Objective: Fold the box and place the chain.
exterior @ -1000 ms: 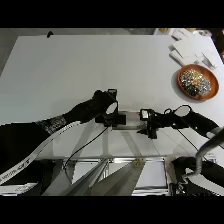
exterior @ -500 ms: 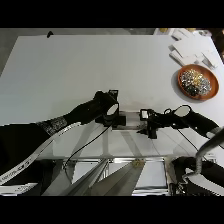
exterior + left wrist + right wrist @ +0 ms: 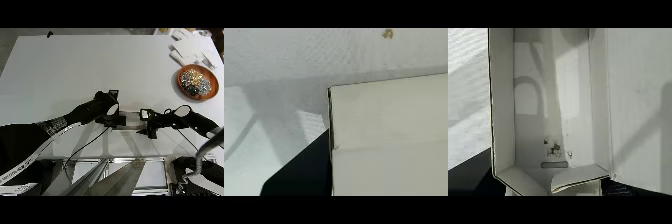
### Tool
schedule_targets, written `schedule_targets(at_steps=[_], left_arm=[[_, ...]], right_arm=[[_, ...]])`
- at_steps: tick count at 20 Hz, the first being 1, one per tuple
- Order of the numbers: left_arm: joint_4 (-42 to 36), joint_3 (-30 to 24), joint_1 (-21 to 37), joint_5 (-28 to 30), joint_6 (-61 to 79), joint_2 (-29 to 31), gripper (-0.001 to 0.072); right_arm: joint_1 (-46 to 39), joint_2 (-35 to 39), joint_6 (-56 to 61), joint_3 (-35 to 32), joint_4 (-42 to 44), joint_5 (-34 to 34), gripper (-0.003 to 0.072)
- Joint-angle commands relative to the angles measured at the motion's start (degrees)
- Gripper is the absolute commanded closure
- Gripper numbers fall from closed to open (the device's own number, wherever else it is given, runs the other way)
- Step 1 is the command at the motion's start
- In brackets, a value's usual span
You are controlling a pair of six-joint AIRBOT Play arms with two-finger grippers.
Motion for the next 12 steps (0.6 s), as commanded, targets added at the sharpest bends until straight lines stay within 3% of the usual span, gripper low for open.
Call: schedule_targets(at_steps=[1, 2, 3, 12], left_arm=[[-0.1, 0.0, 0.0, -0.2, 0.0, 0.1, 0.0589], [-0.1, 0.0, 0.0, -0.7, 0.0, 0.1, 0.0504], [-0.1, 0.0, 0.0, -1.4, 0.0, 0.1, 0.0488], [0.6, 0.0, 0.5, -2.2, 0.6, 4.3, 0.0488]], right_arm=[[0.0, 0.0, 0.0, 0.0, 0.0, 0.0, 0.0287], [0.0, 0.0, 0.0, 0.0, 0.0, 0.0, 0.0287], [0.0, 0.0, 0.0, 0.0, 0.0, 0.0, 0.0287], [0.0, 0.0, 0.0, 0.0, 0.0, 0.0, 0.0287]])
